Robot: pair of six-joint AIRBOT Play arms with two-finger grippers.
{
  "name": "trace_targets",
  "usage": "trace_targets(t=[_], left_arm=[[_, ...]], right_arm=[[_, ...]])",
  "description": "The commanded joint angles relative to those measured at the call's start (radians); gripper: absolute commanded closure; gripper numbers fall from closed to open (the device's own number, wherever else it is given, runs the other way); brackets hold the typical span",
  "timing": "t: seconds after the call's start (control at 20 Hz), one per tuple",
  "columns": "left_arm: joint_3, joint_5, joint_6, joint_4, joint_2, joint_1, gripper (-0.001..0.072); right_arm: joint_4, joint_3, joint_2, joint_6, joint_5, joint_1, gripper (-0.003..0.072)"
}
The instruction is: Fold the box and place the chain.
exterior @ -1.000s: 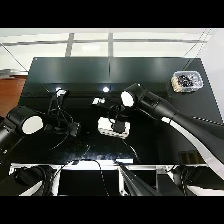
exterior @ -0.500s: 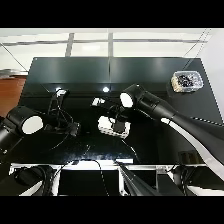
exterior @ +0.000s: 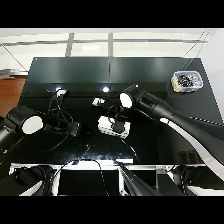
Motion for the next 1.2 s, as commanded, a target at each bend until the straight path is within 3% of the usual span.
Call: trace_targets(t=[0.0,0.4,0.45,0.5,1.15], left_arm=[[0.000,0.002,0.000,0.000,-0.001,0.000,0.0011],[0.000,0.003,0.000,0.000,-0.001,0.000,0.0011],[0.000,0.003,0.000,0.000,-0.001,0.000,0.0011],[0.000,0.003,0.000,0.000,-0.001,0.000,0.0011],[0.000,0.006,0.000,0.000,-0.001,0.000,0.0011]], right_arm=[[0.002,0.000,-0.008,0.008,-0.004,0.002,0.0131],[0.002,0.000,-0.009,0.008,-0.003,0.003,0.0130],[0.002,0.000,-0.008,0.015,-0.003,0.003,0.0029],[-0.001,0.000,-0.008,0.024,-0.003,0.003,-0.0005],[-0.009,0.002,0.030,0.049,0.022,0.002,0.0033]])
